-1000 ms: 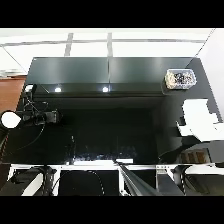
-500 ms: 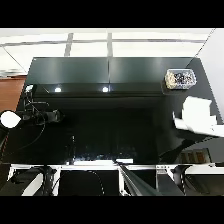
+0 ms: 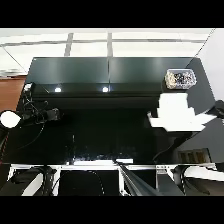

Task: Fold the box and place the chain.

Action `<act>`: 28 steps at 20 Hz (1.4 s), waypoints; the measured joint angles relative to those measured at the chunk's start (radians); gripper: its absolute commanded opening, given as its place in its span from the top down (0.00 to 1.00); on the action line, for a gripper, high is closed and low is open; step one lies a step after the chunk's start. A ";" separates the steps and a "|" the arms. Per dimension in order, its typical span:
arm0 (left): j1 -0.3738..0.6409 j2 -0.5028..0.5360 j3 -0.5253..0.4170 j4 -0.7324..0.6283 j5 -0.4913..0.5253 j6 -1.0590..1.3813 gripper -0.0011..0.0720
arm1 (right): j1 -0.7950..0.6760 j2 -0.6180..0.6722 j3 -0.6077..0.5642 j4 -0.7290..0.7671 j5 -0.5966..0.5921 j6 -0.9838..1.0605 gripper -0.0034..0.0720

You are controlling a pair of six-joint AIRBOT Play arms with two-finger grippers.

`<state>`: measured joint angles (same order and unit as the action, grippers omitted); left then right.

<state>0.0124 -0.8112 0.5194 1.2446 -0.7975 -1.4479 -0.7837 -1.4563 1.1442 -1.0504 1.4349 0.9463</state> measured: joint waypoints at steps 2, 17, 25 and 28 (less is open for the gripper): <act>0.000 0.000 0.000 -0.012 0.000 0.000 0.01 | 0.061 0.067 -0.092 0.132 -0.031 -0.001 0.93; -0.016 -0.323 0.069 -0.707 -0.159 0.443 0.02 | 0.998 0.656 -0.890 0.894 -0.904 -0.212 0.93; -0.098 -0.725 0.354 -0.776 -0.374 0.531 0.02 | 1.115 0.669 -0.913 0.923 -0.959 -0.166 0.93; -0.132 -0.862 0.462 -0.774 -0.506 0.564 0.02 | 1.122 0.669 -0.914 0.924 -0.952 -0.160 0.93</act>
<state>-0.1200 -1.6730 0.9813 0.4702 -1.3033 -0.8837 0.3378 -0.7868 0.2306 -0.1265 0.4828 0.7860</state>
